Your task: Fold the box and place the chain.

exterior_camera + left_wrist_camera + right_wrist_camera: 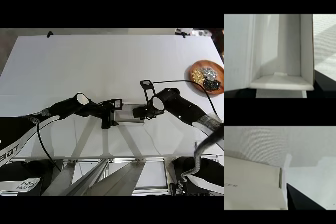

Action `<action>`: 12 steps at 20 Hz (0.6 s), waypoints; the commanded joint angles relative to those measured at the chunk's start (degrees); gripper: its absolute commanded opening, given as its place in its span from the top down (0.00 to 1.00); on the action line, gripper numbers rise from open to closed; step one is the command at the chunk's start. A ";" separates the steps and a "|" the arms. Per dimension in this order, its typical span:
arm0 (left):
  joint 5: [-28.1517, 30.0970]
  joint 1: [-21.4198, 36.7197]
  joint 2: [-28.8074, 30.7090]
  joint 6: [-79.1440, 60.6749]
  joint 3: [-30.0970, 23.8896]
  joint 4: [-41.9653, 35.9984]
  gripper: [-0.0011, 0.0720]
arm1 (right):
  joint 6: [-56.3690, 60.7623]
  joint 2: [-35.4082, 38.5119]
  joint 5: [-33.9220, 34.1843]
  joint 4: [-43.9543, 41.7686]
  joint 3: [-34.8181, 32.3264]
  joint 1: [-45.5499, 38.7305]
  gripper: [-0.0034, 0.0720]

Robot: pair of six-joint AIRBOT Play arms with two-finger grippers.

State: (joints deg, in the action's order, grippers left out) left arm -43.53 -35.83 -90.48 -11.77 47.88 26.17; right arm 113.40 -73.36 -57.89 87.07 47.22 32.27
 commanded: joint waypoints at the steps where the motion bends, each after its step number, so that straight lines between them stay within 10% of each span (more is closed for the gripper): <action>1: 0.02 0.02 0.00 -0.02 -0.02 0.02 0.36 | -1.53 -1.60 -1.31 -1.77 0.66 -0.20 0.59; 7: 0.04 0.02 0.00 -0.02 -0.02 0.02 0.36 | -1.38 -4.39 -0.46 -1.57 0.66 1.42 0.60; 12: 0.00 0.02 0.02 -0.02 -0.02 0.02 0.36 | -0.92 -5.51 0.50 -1.51 0.66 2.16 0.88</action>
